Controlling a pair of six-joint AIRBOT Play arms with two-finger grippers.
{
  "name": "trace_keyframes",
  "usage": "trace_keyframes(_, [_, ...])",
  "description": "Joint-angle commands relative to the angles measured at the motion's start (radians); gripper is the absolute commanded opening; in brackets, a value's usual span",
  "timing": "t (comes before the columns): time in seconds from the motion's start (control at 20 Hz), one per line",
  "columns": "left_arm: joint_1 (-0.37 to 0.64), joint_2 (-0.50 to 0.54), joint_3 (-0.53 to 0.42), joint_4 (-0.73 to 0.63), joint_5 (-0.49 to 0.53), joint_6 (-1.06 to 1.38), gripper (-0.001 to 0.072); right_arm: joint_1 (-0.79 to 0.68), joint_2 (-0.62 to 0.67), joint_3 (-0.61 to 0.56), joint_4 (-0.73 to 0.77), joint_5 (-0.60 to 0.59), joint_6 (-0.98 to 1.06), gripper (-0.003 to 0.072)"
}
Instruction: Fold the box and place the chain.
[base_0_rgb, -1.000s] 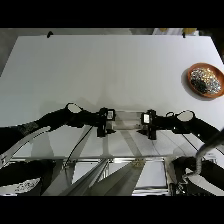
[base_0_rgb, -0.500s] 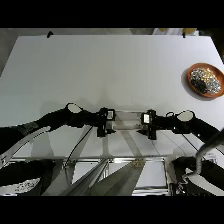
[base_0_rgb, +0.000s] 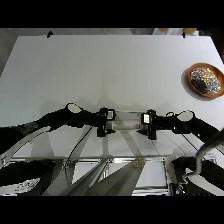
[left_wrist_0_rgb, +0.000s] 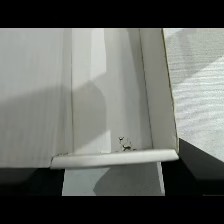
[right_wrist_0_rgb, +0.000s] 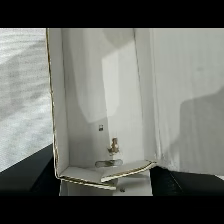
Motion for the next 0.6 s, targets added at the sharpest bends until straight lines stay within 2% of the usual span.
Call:
trace_keyframes(0.0, [0.000, 0.000, 0.001, 0.000, 0.000, 0.000, 0.0275, 0.000, 0.000, 0.000, -0.001, -0.024, 0.000, 0.0276])
trace_keyframes(0.05, [0.000, 0.000, 0.001, 0.000, 0.000, 0.000, 0.0275, 0.000, 0.000, 0.000, -0.005, -0.025, 0.000, 0.0305])
trace_keyframes(0.1, [0.000, 0.000, 0.001, 0.000, 0.000, 0.000, 0.0275, 0.000, 0.001, 0.000, -0.019, -0.025, 0.000, 0.0474])
trace_keyframes(0.15, [0.000, -0.001, 0.001, 0.000, 0.000, 0.000, 0.0275, 0.000, 0.005, 0.000, -0.026, -0.026, 0.010, 0.0611])
trace_keyframes(0.2, [0.000, 0.000, 0.001, 0.000, 0.000, 0.000, 0.0275, 0.000, 0.016, 0.000, -0.029, -0.026, 0.038, 0.0665])
trace_keyframes(0.35, [0.000, 0.000, 0.001, 0.000, 0.000, 0.000, 0.0275, 0.000, 0.083, 0.000, -0.125, -0.026, 0.146, 0.0681])
trace_keyframes(0.55, [0.000, 0.000, 0.001, 0.000, 0.000, 0.000, 0.0275, 0.000, 0.194, 0.000, -0.395, 0.029, 0.400, 0.0681])
